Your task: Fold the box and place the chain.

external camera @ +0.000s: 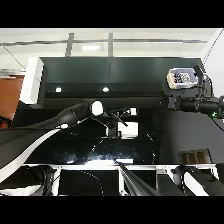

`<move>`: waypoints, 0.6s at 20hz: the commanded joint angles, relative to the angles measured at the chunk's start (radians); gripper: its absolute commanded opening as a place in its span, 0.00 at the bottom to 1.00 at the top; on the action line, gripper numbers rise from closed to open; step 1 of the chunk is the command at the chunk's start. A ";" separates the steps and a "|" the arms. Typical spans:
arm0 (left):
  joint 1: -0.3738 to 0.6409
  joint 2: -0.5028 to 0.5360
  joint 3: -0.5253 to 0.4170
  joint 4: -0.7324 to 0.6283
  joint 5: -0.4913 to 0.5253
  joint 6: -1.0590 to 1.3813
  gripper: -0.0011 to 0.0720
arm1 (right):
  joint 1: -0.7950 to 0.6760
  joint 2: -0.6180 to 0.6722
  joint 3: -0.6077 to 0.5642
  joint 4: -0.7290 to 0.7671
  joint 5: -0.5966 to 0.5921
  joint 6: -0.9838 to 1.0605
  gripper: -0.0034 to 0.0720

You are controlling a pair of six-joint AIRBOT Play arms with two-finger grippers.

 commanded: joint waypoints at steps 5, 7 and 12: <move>0.087 0.082 0.010 0.249 -0.079 -0.359 0.62 | -0.002 0.001 0.000 -0.001 -0.012 0.001 0.09; 0.197 0.156 -0.005 0.255 -0.148 -0.444 0.62 | -0.002 0.001 0.000 -0.001 -0.012 0.001 0.09; 0.590 0.394 -0.159 0.303 -0.244 -0.535 0.62 | -0.002 0.001 0.000 -0.001 -0.012 0.000 0.09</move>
